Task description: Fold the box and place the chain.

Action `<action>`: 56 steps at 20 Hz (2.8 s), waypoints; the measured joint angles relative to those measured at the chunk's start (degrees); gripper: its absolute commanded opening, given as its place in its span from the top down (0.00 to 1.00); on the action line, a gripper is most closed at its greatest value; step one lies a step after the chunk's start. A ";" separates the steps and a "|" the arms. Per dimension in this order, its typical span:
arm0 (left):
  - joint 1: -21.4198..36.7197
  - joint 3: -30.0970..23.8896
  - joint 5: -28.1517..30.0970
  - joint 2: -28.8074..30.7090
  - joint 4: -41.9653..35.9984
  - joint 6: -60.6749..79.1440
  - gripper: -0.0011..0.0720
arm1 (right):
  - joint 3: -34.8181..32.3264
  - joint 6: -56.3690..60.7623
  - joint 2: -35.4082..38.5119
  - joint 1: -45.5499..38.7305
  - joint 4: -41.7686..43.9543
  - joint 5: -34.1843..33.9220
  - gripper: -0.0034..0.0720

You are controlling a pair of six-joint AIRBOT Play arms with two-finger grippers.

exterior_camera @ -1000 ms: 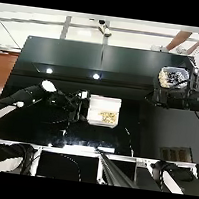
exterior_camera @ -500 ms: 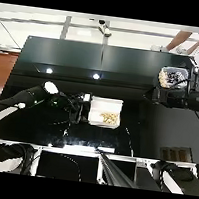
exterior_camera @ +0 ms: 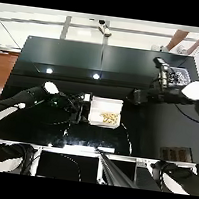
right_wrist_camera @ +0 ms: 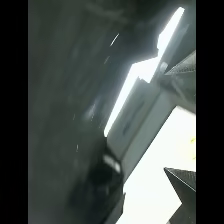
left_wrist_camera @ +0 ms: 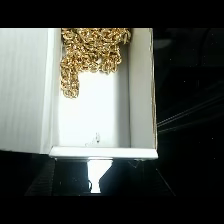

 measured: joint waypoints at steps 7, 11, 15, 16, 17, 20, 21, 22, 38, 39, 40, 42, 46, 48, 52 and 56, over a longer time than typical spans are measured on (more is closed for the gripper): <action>0.00 0.00 0.11 0.00 0.00 -0.02 0.51 | 0.00 -19.78 -7.76 1.97 10.10 4.79 0.07; -0.02 0.00 0.15 0.00 -0.02 -0.04 0.51 | 0.00 -29.66 -8.57 5.86 7.08 8.00 0.07; 0.00 0.00 0.17 0.00 -0.02 -0.04 0.51 | 0.02 -38.88 -8.79 9.75 3.34 8.59 0.07; -0.02 0.00 0.17 0.00 -0.02 -0.04 0.51 | 0.04 -40.76 -8.76 10.36 2.89 8.81 0.07; -0.02 0.00 0.17 0.00 -0.02 -0.04 0.51 | 0.04 -42.10 -8.63 10.73 2.51 8.92 0.07; -0.02 0.00 0.20 0.00 -0.02 -0.04 0.51 | 0.17 -44.46 -7.96 11.47 1.86 9.81 0.07; -0.02 0.00 0.20 0.00 -0.02 -0.04 0.51 | 0.17 -44.78 -7.67 11.78 1.68 10.25 0.07; -0.02 0.00 0.17 0.00 -0.02 -0.04 0.51 | 0.17 -44.76 -7.45 12.09 1.53 10.45 0.07; -0.02 0.00 0.20 0.00 -0.09 -0.15 0.51 | -0.07 -42.07 -6.88 17.81 -6.08 3.08 0.33; -0.02 0.00 0.20 0.00 -0.09 -0.15 0.51 | -0.07 -41.94 -6.86 17.81 -6.12 3.08 0.36; -0.02 0.00 0.20 0.00 -0.09 -0.15 0.51 | -0.07 -41.90 -6.80 17.81 -6.16 3.10 0.38; -0.02 0.00 0.17 0.00 -0.09 -0.13 0.51 | -0.02 -41.48 -6.67 17.86 -6.14 3.21 0.41; -0.02 0.00 0.20 -0.02 -0.09 -0.15 0.51 | 0.11 -40.70 -6.51 17.86 -5.70 3.87 0.67; -0.02 0.00 0.20 0.00 -0.07 -0.13 0.51 | 0.11 -40.68 -6.51 17.86 -5.35 4.02 0.67; -0.02 0.00 0.20 0.00 -0.07 0.02 0.51 | 0.11 -40.54 -6.51 17.86 -4.96 4.24 0.67; -0.02 0.00 0.20 0.00 -0.07 0.02 0.51 | 0.11 -40.44 -6.51 18.29 -4.90 4.22 0.67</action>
